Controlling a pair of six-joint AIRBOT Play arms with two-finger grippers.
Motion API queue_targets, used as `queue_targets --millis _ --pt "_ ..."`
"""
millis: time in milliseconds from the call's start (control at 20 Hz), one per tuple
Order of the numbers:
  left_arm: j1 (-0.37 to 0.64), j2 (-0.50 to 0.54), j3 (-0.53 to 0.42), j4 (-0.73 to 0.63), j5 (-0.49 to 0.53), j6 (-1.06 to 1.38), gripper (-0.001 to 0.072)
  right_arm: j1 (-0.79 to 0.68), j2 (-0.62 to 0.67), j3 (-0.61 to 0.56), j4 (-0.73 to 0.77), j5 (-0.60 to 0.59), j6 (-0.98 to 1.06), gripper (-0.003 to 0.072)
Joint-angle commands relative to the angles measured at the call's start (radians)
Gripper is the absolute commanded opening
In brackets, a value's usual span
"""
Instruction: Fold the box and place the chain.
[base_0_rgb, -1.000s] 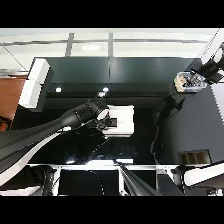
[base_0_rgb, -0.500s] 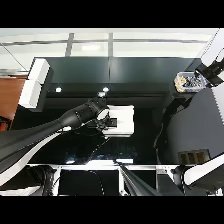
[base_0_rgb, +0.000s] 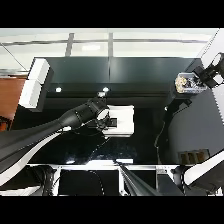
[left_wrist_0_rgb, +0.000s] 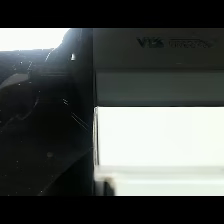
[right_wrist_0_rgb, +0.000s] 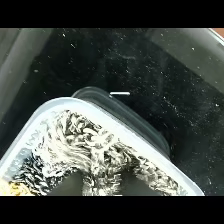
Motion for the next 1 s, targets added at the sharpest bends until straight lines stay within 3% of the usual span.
queue_targets --millis 0,200,500,750,950 --pt "0.000 0.000 0.000 0.000 0.000 0.000 0.0029 0.000 0.006 0.000 0.006 0.013 -0.063 0.0009" --pt "0.000 0.000 0.000 -0.001 0.000 0.000 0.0029 -0.009 0.068 0.000 0.005 0.070 -0.151 0.0014" --pt "0.000 0.000 0.000 -0.007 0.000 0.000 0.0029 -0.011 0.316 0.000 0.079 0.100 -0.460 0.0014" --pt "0.000 0.000 0.000 -0.009 0.000 0.000 0.0029 -0.011 0.528 0.000 0.224 0.128 -0.589 0.0014" --pt "0.000 0.000 0.000 -0.009 0.000 0.000 0.0029 -0.001 0.671 0.000 0.399 0.216 -0.678 0.0014"
